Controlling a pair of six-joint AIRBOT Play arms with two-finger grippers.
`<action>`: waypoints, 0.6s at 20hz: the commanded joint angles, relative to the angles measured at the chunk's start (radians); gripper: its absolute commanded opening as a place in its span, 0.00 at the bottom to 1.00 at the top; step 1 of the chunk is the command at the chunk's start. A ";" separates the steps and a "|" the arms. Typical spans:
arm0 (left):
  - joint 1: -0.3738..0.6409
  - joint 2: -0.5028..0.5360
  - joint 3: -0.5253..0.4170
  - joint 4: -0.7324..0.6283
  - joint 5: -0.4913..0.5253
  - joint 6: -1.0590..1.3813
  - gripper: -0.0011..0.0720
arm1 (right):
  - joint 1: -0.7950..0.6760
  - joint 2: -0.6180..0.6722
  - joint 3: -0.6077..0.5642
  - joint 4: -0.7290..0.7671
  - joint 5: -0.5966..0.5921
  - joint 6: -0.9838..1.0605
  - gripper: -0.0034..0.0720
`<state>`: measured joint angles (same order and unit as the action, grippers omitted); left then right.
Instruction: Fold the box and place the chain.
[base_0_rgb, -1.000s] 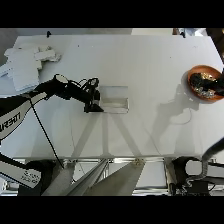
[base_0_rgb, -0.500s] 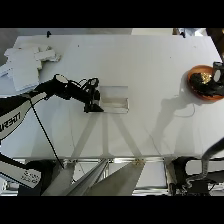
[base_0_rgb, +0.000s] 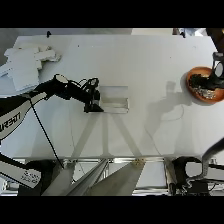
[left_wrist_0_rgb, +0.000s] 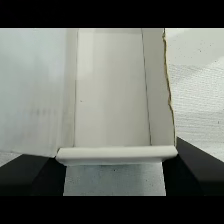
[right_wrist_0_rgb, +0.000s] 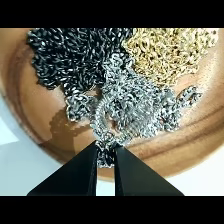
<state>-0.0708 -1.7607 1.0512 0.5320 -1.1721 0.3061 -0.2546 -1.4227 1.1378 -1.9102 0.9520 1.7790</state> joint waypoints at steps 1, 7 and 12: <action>0.000 0.000 0.000 0.000 0.000 0.000 0.56 | 0.052 0.103 0.000 -0.005 0.081 -0.051 0.05; 0.000 0.000 0.000 0.000 0.000 0.000 0.56 | 0.250 0.214 0.000 -0.003 0.236 -0.080 0.05; 0.000 0.000 0.000 0.000 0.000 0.000 0.56 | 0.482 0.245 0.000 -0.001 0.357 -0.065 0.05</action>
